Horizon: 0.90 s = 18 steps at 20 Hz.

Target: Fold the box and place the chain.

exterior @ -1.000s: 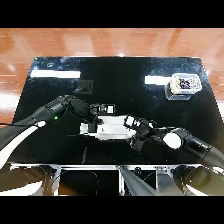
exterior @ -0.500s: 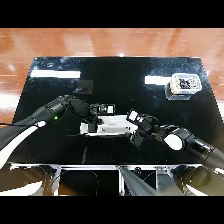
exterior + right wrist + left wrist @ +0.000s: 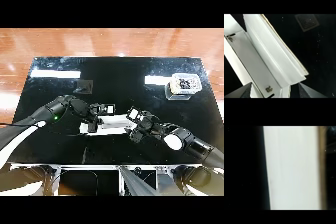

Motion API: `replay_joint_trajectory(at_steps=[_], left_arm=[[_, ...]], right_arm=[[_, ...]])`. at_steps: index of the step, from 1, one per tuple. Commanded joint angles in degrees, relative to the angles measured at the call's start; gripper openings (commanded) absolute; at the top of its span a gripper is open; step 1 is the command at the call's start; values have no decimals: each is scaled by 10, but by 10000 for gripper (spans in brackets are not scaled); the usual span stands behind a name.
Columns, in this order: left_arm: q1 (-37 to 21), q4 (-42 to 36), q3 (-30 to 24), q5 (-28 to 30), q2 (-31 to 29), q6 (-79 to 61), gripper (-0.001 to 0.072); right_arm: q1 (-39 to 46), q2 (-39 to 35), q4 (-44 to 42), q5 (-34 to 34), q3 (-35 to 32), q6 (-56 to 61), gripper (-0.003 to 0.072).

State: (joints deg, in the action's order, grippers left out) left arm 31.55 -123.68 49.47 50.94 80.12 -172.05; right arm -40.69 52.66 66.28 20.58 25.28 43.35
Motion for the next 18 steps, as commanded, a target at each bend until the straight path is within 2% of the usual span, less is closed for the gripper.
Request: replay_joint_trajectory(at_steps=[1,6,11,15,18], left_arm=[[0,0,1,1,0,0,20],[0,0,1,1,0,2,20],[0,0,1,0,0,2,20],[0,0,1,1,0,2,20],[0,2,1,1,0,2,21]], right_arm=[[0,21,-10,-6,0,-54,720],[43,52,-121,-34,1,-201,720],[87,53,-285,95,1,-419,720],[110,53,-293,83,4,-445,720],[113,53,-294,118,9,-475,720]])
